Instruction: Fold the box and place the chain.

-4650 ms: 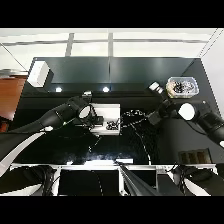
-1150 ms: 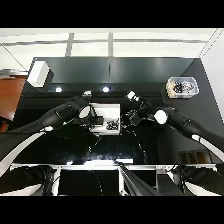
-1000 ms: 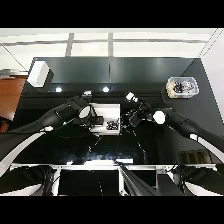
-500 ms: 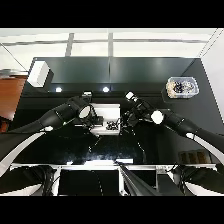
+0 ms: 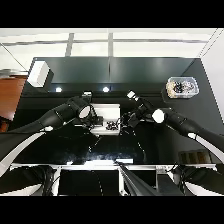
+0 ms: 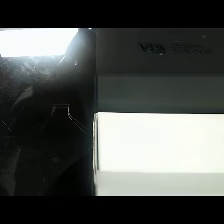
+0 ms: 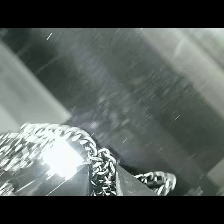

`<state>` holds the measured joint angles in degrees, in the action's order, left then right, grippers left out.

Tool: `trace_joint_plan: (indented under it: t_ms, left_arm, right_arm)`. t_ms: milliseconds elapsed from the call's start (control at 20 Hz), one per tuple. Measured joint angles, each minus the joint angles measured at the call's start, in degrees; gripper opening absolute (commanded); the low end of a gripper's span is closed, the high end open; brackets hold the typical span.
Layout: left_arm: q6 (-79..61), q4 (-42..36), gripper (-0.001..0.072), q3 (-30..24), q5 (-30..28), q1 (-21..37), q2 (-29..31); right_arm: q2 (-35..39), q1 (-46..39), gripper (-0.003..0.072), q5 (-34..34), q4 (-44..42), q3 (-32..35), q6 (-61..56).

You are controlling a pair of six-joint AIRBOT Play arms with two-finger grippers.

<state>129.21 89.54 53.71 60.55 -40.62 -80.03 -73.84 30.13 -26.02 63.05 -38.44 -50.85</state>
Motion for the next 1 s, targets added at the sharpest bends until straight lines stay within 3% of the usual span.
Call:
trace_joint_plan:
  t_ms: [400, 650, 1000]
  left_arm:
    - [0.0, 0.0, 0.0033, 0.0, 0.0, 0.0, 0.0]
    - [0.0, 0.0, 0.0033, 0.0, 0.0, 0.0, 0.0]
    - [0.0, 0.0, 0.0033, 0.0, -0.1, 0.0, 0.0]
  right_arm:
    - [16.7, -3.5, 0.0032, -14.2, -0.1, -0.5, -4.6]
    - [28.0, -4.2, 0.0032, -23.5, -2.4, -6.0, -8.7]
    - [31.8, -4.4, 0.0032, -23.5, -19.0, -16.0, -10.0]
